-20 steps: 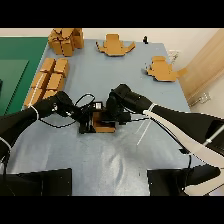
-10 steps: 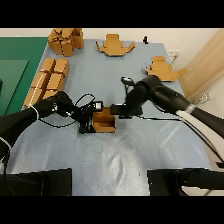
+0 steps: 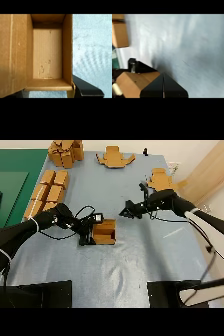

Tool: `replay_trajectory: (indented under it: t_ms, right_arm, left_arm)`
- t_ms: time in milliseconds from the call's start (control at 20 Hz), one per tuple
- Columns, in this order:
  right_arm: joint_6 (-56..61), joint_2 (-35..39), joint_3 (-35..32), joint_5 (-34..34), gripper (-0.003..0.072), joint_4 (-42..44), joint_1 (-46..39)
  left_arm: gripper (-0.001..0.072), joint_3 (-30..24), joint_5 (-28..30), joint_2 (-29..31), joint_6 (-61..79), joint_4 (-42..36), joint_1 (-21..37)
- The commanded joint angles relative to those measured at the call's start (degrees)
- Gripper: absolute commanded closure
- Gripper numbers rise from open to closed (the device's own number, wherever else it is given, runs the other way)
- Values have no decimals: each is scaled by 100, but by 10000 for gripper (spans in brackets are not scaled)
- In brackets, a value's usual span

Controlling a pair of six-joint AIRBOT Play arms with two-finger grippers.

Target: Fold the box.

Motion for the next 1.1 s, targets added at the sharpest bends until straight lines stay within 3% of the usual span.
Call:
replay_trajectory:
  t_ms: [0,100,200,400,500,550,650,700,1050]
  right_arm:
    - [-1921,-879,765,-1672,683,1060,116]
    - [-2393,-748,739,-1974,683,579,538]
    - [-2835,-431,433,-1777,683,103,935]
    - [-4072,699,-787,267,683,170,1338]
    - [-4680,1003,-1115,774,682,138,1397]
    - [-5001,1010,-1128,728,675,87,1392]
    - [-5412,1010,-1128,732,493,114,1421]
    - [-5788,1010,-1128,730,443,101,1458]
    - [-5978,1054,-1128,647,415,-413,1803]
  left_arm:
    - [690,-2,-7,0,0,2,7]
    - [690,-2,-9,0,-2,2,7]
    - [690,-2,-17,0,-2,2,7]
    - [690,-2,-9,0,0,92,7]
    - [690,-2,-2,0,0,109,7]
    - [691,-2,0,0,0,109,7]
    - [690,-2,0,0,0,107,7]
    - [690,-2,0,0,0,109,7]
    - [690,-2,-13,0,-31,107,7]
